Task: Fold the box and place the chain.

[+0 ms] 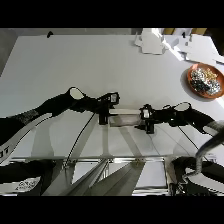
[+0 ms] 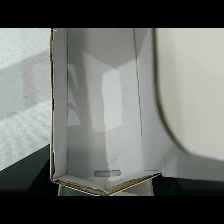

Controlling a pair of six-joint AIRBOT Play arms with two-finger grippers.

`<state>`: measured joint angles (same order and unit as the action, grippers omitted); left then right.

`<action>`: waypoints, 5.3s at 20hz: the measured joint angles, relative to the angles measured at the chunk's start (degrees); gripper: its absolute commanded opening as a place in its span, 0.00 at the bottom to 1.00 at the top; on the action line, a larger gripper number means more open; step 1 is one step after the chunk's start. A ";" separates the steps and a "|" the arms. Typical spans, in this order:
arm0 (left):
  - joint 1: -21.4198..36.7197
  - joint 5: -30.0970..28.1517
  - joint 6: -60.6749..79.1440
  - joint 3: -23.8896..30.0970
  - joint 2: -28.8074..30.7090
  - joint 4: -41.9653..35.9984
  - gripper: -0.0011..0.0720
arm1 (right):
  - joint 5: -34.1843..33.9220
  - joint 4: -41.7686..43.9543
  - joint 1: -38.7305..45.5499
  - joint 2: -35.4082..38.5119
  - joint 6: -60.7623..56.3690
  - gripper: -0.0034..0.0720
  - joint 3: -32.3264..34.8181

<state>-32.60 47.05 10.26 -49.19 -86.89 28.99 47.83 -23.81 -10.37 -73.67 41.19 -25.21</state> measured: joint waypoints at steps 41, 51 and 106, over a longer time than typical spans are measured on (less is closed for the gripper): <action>0.02 3.10 0.22 0.07 -0.04 -3.26 0.03 | 1.36 0.13 0.00 -0.02 0.85 0.58 0.02; 1.36 0.85 -2.49 0.02 5.27 1.44 0.96 | 1.11 0.28 0.00 -0.04 0.83 0.58 0.00; -10.88 -21.24 -61.18 0.04 14.47 33.14 0.24 | 1.20 0.20 0.00 -0.04 0.83 0.58 0.00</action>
<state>-43.48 25.80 -50.92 -49.15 -72.42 62.13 49.04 -23.62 -10.37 -73.71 42.02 -25.21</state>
